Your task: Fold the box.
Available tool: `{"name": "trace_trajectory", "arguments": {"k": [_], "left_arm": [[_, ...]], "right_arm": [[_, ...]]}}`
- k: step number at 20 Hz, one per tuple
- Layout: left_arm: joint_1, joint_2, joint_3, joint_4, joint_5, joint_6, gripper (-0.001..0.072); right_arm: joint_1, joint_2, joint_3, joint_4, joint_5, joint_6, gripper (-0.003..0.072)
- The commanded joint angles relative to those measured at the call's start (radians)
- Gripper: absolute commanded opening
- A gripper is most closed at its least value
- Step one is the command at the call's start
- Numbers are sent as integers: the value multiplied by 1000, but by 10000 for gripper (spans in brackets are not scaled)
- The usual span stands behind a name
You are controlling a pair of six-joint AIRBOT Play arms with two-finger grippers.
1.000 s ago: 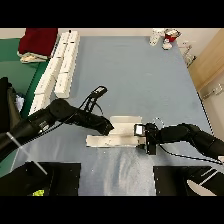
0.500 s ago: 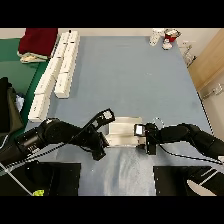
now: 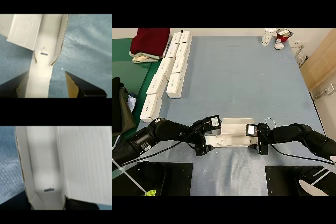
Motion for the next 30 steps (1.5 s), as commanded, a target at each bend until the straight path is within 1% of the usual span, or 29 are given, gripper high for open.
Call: {"name": "trace_trajectory", "arguments": {"k": [1,5,11,12,13,14,16,17,18,19,23,28,29,30], "left_arm": [[58,-24,-27,-64,15,229,680],[68,-107,-27,-193,77,386,679],[65,-210,-26,-328,79,500,677],[65,-221,-27,-348,80,505,662],[65,-230,-26,-357,80,523,516],[65,-239,-26,-357,80,547,415],[65,-252,-26,-358,87,551,409],[65,-255,-26,-363,89,551,359],[65,-256,-26,-373,88,552,258],[65,-256,-26,-383,89,558,234],[65,-258,-24,-420,122,613,233],[34,-260,-24,-441,129,674,232],[31,-260,-24,-448,137,674,187],[27,-260,-24,-452,145,674,104]], "right_arm": [[1,1,0,0,0,0,454],[1,1,0,0,0,0,454],[1,1,0,0,0,0,454],[1,1,0,0,0,0,454],[1,1,0,0,0,0,454],[1,1,0,0,0,0,454],[1,1,0,0,0,0,454],[1,1,0,0,0,0,454],[1,1,0,0,0,0,454],[1,1,0,0,0,0,454],[1,1,0,0,0,0,454],[1,1,0,0,0,0,454],[1,1,0,0,0,0,454],[1,1,0,0,0,0,454]]}}
